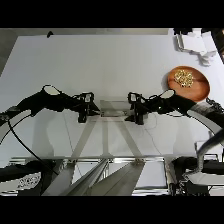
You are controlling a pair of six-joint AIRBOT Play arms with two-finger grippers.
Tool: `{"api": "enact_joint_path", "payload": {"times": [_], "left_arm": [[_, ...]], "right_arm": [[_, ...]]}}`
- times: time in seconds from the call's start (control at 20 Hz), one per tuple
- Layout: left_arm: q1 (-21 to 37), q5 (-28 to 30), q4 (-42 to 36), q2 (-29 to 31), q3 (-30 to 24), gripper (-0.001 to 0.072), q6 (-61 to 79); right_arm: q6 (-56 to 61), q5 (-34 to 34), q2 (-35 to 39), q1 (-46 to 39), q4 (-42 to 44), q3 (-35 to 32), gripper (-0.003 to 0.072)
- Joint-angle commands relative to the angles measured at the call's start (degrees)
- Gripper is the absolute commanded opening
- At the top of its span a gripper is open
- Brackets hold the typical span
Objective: Fold the box and place the chain.
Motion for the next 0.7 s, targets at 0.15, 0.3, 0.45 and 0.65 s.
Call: {"api": "enact_joint_path", "payload": {"times": [0.15, 0.3, 0.45, 0.65], "left_arm": [[-0.8, 0.1, -3.7, -2.0, -0.1, 0.0173, 0.7], [-0.8, 1.0, -3.7, -2.0, -0.1, 0.0285, 0.5], [-0.8, 2.1, -3.7, -2.0, -0.1, 0.0371, 0.4], [-0.8, 1.9, -3.7, -2.0, -0.1, 0.0514, 0.3]], "right_arm": [[0.0, 0.0, 0.0, 0.1, 0.1, 0.0, 0.0434], [0.0, 0.0, 0.0, 0.1, 0.1, 0.0, 0.0434], [0.0, 0.0, 0.0, 0.1, 0.1, 0.0, 0.0434], [0.0, 0.0, 0.0, 0.1, 0.1, 0.0, 0.0434]]}}
